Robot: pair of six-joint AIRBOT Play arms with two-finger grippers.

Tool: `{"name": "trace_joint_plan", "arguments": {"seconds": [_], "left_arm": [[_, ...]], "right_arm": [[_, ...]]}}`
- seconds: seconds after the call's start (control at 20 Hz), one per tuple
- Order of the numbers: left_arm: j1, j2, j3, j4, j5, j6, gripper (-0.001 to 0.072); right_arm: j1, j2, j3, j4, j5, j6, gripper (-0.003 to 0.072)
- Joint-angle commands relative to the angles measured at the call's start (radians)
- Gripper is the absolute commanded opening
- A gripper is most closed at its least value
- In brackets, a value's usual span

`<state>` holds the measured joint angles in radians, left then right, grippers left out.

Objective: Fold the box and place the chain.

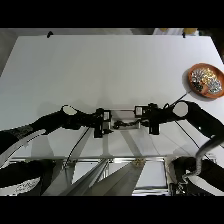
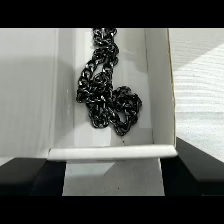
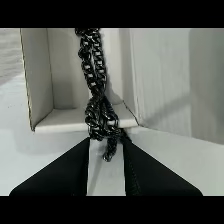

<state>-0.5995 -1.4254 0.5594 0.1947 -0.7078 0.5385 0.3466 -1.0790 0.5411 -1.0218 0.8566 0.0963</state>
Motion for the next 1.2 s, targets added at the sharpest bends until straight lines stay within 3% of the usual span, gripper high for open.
{"name": "trace_joint_plan", "arguments": {"seconds": [0.0,0.1,0.25,0.5,0.65,0.95,1.15], "left_arm": [[0.001,0.0,0.0,0.0,0.0,0.0,0.0133],[0.001,0.0,0.0,0.0,0.0,0.0,0.0134],[0.001,0.0,0.0,0.0,0.0,0.0,0.0134],[0.001,0.0,0.0,0.0,0.0,0.0,0.0134],[0.001,0.0,0.0,0.0,0.0,0.0,0.0134],[0.001,0.0,0.0,0.0,0.0,0.0,0.0134],[0.001,0.0,0.0,0.0,0.0,0.0,0.0134]], "right_arm": [[-0.001,-0.01,-0.002,0.056,-0.005,-0.046,0.0236],[-0.001,-0.01,-0.002,0.09,-0.005,-0.058,0.0215],[-0.001,-0.002,-0.002,0.05,-0.001,-0.031,0.0012],[-0.001,0.092,-0.001,-0.172,0.008,0.175,0.0012],[-0.001,0.174,0.029,-0.267,0.124,0.272,0.0012],[0.033,0.248,0.221,-0.256,0.436,0.452,0.0012],[0.138,0.248,0.353,-0.256,0.433,0.646,0.0012]]}}
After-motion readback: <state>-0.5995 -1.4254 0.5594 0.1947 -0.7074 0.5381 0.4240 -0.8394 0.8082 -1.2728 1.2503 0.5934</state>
